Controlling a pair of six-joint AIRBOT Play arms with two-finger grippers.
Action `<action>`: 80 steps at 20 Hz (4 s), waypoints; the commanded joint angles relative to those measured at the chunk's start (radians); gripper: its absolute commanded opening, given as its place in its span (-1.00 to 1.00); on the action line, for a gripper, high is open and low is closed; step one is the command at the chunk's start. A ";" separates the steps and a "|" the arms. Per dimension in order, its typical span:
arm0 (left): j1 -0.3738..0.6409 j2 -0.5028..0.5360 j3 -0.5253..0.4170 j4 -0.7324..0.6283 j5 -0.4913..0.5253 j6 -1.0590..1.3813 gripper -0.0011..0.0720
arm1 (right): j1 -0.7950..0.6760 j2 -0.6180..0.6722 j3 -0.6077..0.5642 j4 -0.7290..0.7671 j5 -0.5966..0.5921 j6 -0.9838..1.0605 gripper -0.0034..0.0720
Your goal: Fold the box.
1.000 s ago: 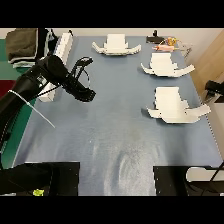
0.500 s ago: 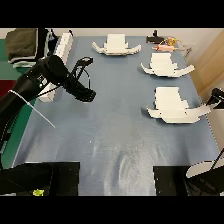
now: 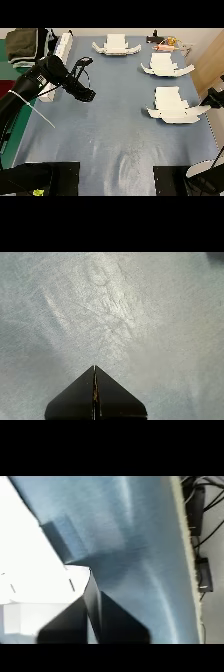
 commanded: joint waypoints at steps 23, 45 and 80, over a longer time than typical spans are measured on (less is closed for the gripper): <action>0.000 0.000 0.000 0.000 0.000 0.000 -0.93 | 0.539 0.502 -0.660 0.112 -0.347 0.216 -0.10; 0.000 0.000 0.000 -0.011 0.035 0.000 -0.93 | 0.516 0.355 -0.646 0.155 -0.339 0.009 -0.12; 0.299 -0.101 -0.334 -0.601 0.002 0.430 0.47 | 1.085 0.886 -1.042 0.327 -0.792 0.039 -0.90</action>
